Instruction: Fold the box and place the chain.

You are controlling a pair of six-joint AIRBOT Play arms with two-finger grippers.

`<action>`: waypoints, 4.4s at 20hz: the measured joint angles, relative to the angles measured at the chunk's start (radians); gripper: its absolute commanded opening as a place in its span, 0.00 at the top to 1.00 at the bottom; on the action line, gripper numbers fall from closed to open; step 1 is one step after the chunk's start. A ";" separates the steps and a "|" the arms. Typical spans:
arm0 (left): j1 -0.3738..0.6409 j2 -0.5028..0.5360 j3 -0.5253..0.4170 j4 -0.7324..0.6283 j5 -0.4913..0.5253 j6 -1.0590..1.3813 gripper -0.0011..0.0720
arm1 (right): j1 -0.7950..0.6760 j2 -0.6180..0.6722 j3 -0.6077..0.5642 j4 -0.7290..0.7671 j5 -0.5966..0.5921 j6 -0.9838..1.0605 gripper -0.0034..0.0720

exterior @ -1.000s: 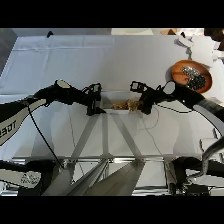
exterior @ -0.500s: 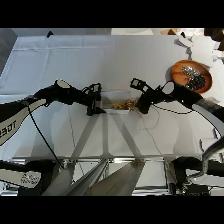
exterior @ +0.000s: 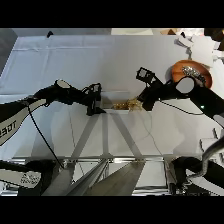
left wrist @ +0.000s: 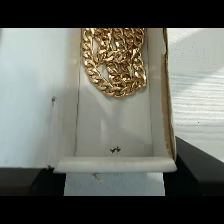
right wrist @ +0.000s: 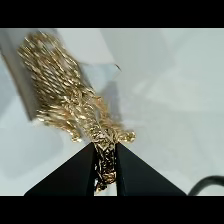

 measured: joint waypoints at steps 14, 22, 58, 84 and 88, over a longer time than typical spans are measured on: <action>0.000 0.000 0.000 0.000 0.000 0.000 0.54 | 0.259 -0.160 0.248 0.091 0.062 0.104 0.95; 0.000 0.000 0.000 0.000 0.000 0.000 0.54 | 0.290 -0.303 0.268 0.000 -0.004 0.304 0.54; 0.000 0.000 0.000 0.000 0.000 0.000 0.54 | -0.028 -0.420 0.083 0.203 0.124 -0.718 0.78; 0.000 0.000 0.000 0.000 0.001 0.000 0.54 | -0.018 -0.111 0.081 0.228 0.133 -0.472 0.95; 0.000 0.000 0.000 0.000 0.000 0.000 0.54 | 0.006 -0.087 0.081 0.419 0.113 -0.516 0.94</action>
